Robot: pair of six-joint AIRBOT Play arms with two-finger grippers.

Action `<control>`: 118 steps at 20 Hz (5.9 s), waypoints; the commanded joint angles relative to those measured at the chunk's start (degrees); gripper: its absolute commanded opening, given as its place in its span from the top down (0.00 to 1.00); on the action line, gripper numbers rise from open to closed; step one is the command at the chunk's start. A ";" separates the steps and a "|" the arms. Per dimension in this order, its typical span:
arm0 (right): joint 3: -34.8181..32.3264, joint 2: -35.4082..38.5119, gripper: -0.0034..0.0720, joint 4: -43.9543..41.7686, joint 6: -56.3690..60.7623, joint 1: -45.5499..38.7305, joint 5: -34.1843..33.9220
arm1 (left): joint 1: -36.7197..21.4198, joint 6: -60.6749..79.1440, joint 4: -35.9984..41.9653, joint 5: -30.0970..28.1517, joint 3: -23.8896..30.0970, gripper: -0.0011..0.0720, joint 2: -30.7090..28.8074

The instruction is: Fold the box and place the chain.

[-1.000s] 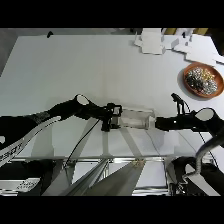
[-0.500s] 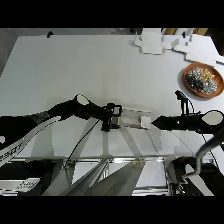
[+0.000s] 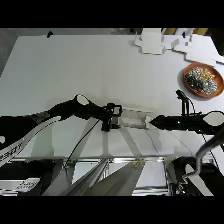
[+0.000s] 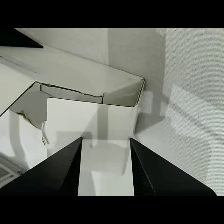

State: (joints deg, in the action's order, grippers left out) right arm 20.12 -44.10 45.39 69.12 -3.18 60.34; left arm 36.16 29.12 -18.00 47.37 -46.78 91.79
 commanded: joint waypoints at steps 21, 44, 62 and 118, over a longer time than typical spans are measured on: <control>4.83 -2.60 0.48 10.80 21.31 14.05 -6.91 | 0.00 0.02 -0.02 0.00 -0.04 0.80 0.02; 15.23 -18.95 0.52 38.73 58.58 34.12 -6.05 | 0.00 0.02 0.00 0.00 -0.04 0.80 0.02; 18.47 -24.35 0.51 38.01 53.42 36.57 -4.26 | 0.00 0.02 0.00 0.00 -0.04 0.80 0.00; 18.34 -24.72 0.58 40.26 55.60 35.39 -6.40 | 0.00 0.02 0.00 0.00 -0.02 0.80 0.00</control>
State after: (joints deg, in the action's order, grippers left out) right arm 38.52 -67.94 86.15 124.68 32.23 54.59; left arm 36.16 28.97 -17.96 47.35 -46.78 91.79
